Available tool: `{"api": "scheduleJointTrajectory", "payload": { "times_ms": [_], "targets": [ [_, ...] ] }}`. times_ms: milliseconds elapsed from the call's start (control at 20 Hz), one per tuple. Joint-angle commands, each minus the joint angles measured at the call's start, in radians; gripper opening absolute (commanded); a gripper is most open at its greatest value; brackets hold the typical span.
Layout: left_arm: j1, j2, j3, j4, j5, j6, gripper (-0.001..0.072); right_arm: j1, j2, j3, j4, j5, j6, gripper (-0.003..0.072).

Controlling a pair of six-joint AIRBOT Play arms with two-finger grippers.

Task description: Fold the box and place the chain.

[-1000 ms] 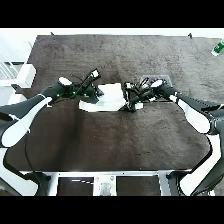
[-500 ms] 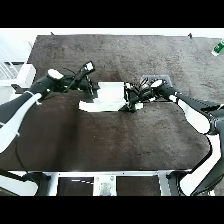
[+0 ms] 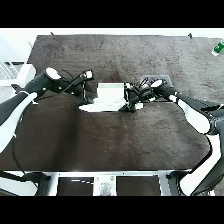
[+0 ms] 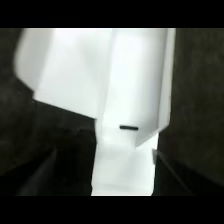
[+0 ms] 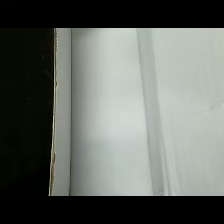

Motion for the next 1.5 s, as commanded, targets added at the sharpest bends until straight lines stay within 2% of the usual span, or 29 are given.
{"api": "scheduleJointTrajectory", "payload": {
  "times_ms": [0,550,1050,1100,1150,1400,1450],
  "targets": [
    [-0.018,-0.036,0.000,0.089,0.013,-0.037,0.0720,0.000,0.000,0.000,0.000,0.000,0.000,0.0496],
    [-0.081,-0.055,-0.001,0.127,0.055,-0.020,0.0720,0.000,0.000,0.000,0.001,0.000,0.000,0.0497],
    [-0.089,-0.062,-0.001,0.129,0.045,-0.018,0.0704,0.000,0.000,0.000,0.001,0.000,0.000,0.0496],
    [-0.089,-0.062,-0.001,0.127,0.045,-0.019,0.0648,0.000,0.000,0.000,0.000,0.000,0.000,0.0497],
    [-0.089,-0.062,-0.001,0.127,0.046,-0.019,0.0486,0.000,0.000,0.000,0.000,0.000,0.000,0.0496],
    [-0.089,-0.062,-0.001,0.119,0.040,-0.018,0.0480,0.000,0.000,0.000,0.000,0.000,0.000,0.0496],
    [-0.089,-0.064,-0.001,0.119,0.032,-0.018,0.0440,0.000,0.000,0.000,0.000,0.000,0.000,0.0496]
  ]
}}
